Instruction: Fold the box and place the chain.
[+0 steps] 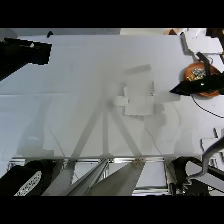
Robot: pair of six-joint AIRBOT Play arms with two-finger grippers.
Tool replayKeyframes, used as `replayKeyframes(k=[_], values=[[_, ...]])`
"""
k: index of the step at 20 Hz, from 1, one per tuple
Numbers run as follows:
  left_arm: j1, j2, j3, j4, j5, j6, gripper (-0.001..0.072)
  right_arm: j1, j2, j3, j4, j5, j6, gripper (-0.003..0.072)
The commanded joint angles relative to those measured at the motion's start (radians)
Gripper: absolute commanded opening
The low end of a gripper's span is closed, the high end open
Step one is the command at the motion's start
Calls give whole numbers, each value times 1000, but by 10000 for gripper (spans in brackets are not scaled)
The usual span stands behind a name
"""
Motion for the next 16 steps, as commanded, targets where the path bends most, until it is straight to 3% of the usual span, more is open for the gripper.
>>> replayKeyframes(k=[1, 7, 12, 16], values=[[-1, 1, 1, 0, 0, 0, 702, 194, 18, -3, 44, -210, -18, 10], [-1, 1, 1, 0, 0, 0, 702, 454, 17, -84, 48, -635, 11, 11], [-1, 0, 1, 0, 0, 0, 702, 508, 17, -298, 141, -824, -1, 8], [-1, 0, 1, 0, 0, 0, 702, 560, 17, -393, 185, -935, -26, 8]])
